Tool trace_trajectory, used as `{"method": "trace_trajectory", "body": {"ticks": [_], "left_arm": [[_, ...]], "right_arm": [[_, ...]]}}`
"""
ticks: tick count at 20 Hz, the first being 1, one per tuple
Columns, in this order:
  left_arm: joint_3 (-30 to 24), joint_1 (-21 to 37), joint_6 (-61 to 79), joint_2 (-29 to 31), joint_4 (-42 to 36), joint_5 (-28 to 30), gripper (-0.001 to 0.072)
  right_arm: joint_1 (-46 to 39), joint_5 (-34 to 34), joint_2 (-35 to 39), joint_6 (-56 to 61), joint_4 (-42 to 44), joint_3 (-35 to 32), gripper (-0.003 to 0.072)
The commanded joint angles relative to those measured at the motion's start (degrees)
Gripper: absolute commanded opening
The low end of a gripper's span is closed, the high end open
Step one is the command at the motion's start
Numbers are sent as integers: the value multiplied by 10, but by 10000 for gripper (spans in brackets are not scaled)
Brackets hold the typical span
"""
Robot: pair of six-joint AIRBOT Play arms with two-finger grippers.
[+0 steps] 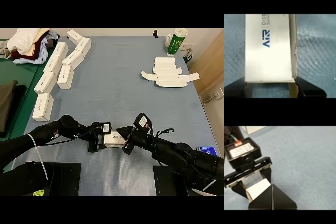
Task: Fold the box.
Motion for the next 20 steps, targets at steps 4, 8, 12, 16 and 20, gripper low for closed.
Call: {"method": "trace_trajectory", "body": {"ticks": [4,8,12,16,20], "left_arm": [[0,0,0,0,-2,0,539],[0,0,0,0,-2,0,539],[0,0,0,0,-2,0,548],[1,0,0,0,-6,0,697],[3,0,2,0,-64,2,697]], "right_arm": [[-62,-56,2,69,0,20,5],[-77,-60,2,77,0,20,5],[-77,-60,-2,92,0,20,6],[-77,-60,-2,92,0,20,6],[-77,-60,-2,92,0,20,6]]}}
